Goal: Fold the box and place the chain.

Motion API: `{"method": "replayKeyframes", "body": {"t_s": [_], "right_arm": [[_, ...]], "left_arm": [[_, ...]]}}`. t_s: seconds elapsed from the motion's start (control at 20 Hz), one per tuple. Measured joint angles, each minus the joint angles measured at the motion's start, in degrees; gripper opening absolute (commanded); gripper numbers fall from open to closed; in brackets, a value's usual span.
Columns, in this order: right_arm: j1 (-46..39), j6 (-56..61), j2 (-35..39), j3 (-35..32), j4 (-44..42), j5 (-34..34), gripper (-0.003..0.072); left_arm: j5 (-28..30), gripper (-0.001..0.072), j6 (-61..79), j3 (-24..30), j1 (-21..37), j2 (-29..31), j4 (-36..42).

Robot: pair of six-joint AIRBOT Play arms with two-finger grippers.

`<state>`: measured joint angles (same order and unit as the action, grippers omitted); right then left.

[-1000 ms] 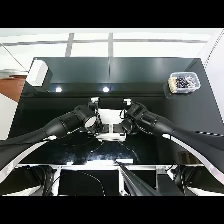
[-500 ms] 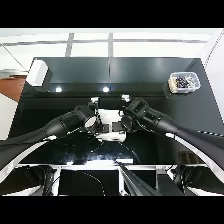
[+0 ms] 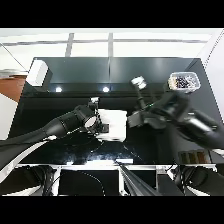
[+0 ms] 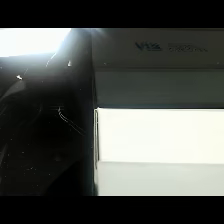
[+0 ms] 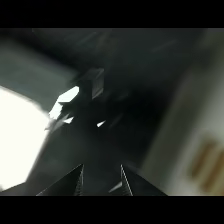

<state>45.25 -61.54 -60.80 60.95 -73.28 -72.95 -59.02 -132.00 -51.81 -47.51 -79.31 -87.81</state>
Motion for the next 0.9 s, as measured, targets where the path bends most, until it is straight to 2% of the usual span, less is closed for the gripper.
{"method": "replayKeyframes", "body": {"t_s": [0.1, 0.15, 0.2, 0.35, 0.55, 0.6, 0.7, 0.8, 0.85, 0.9], "right_arm": [[-4.6, -0.5, 2.0, -0.5, 9.5, 0.8, 0.0307], [-7.9, -0.5, 2.5, -1.1, 13.0, 2.4, 0.046], [-12.0, -0.4, 2.8, -1.8, 15.8, 5.2, 0.0701], [-24.6, -0.3, 1.1, -3.1, 17.1, 14.4, 0.0707], [-38.8, -2.0, -8.7, 1.1, 9.9, 24.0, 0.0685], [-41.6, -3.1, -12.4, 3.6, 6.9, 25.1, 0.0589], [-46.2, -5.2, -20.0, 9.4, 0.9, 26.0, 0.0534], [-49.4, -7.3, -27.2, 15.5, -3.5, 24.6, 0.0533], [-50.5, -8.2, -30.4, 18.3, -5.3, 23.6, 0.0447], [-51.2, -9.0, -33.1, 20.5, -6.3, 22.5, 0.0426]], "left_arm": [[0.0, 0.0028, 0.0, 0.0, 0.0, 0.0, 0.0], [0.0, 0.0028, 0.0, 0.0, 0.0, 0.0, 0.0], [0.0, 0.0028, 0.0, 0.0, 0.0, 0.0, 0.0], [0.0, 0.0028, 0.0, 0.0, 0.0, 0.0, 0.0], [0.0, 0.0028, 0.0, 0.0, 0.0, 0.0, 0.0], [0.0, 0.0028, 0.0, 0.0, 0.0, 0.0, 0.0], [0.0, 0.0028, 0.0, 0.0, 0.0, 0.0, 0.0], [-0.2, 0.0028, 0.0, 0.0, 0.0, 0.0, 0.1], [-0.4, 0.0028, 0.0, 0.0, 0.0, 0.0, 0.2], [-0.5, 0.0028, 0.0, 0.0, 0.0, 0.0, 0.2]]}}
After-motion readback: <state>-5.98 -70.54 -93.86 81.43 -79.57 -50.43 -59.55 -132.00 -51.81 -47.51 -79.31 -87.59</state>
